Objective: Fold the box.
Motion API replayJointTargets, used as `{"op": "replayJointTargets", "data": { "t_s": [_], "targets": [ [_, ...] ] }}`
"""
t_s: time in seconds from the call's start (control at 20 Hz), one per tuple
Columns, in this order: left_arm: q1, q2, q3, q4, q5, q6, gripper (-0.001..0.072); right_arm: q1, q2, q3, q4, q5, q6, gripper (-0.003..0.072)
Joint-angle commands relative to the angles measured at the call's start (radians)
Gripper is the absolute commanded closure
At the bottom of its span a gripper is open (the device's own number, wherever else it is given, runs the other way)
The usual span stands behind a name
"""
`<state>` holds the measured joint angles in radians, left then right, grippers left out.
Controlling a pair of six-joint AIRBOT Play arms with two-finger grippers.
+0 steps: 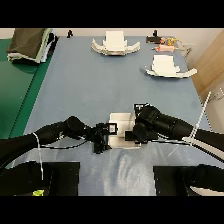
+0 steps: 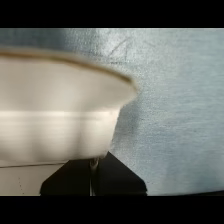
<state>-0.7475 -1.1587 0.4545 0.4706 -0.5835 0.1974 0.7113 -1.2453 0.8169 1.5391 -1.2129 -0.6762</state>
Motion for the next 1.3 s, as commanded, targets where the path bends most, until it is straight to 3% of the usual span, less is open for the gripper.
{"op": "replayJointTargets", "data": {
  "t_s": [0.0, 0.15, 0.25, 0.3, 0.8, 0.9, 1.05, 1.25],
  "targets": [
    [0.000, -0.001, 0.000, 0.000, 0.000, 0.000, 0.0197, 0.001, -0.002, 0.000, 0.001, 0.000, -0.001, 0.0682],
    [0.000, -0.001, 0.000, 0.000, 0.000, 0.000, 0.0197, 0.004, -0.001, 0.000, 0.011, 0.000, -0.026, 0.0647],
    [0.000, -0.001, 0.000, 0.000, 0.000, 0.000, 0.0197, 0.007, 0.006, 0.001, 0.036, -0.011, -0.063, 0.0335],
    [0.000, -0.001, 0.000, 0.000, 0.000, 0.000, 0.0197, 0.007, 0.011, 0.004, 0.050, -0.024, -0.082, 0.0310],
    [0.000, -0.001, 0.000, 0.000, 0.000, 0.000, 0.0197, 0.005, 0.149, 0.116, -0.033, -0.210, -0.110, 0.0304],
    [0.000, -0.001, 0.000, 0.000, 0.000, 0.000, 0.0197, 0.005, 0.192, 0.134, -0.096, -0.237, -0.109, 0.0312],
    [0.000, -0.001, 0.000, 0.000, 0.000, 0.000, 0.0197, -0.056, 0.215, 0.131, -0.140, -0.289, -0.114, 0.0663],
    [0.000, -0.001, 0.000, 0.000, 0.000, 0.000, 0.0197, -0.270, 0.169, 0.116, -0.033, -0.246, -0.283, 0.0684]
  ]
}}
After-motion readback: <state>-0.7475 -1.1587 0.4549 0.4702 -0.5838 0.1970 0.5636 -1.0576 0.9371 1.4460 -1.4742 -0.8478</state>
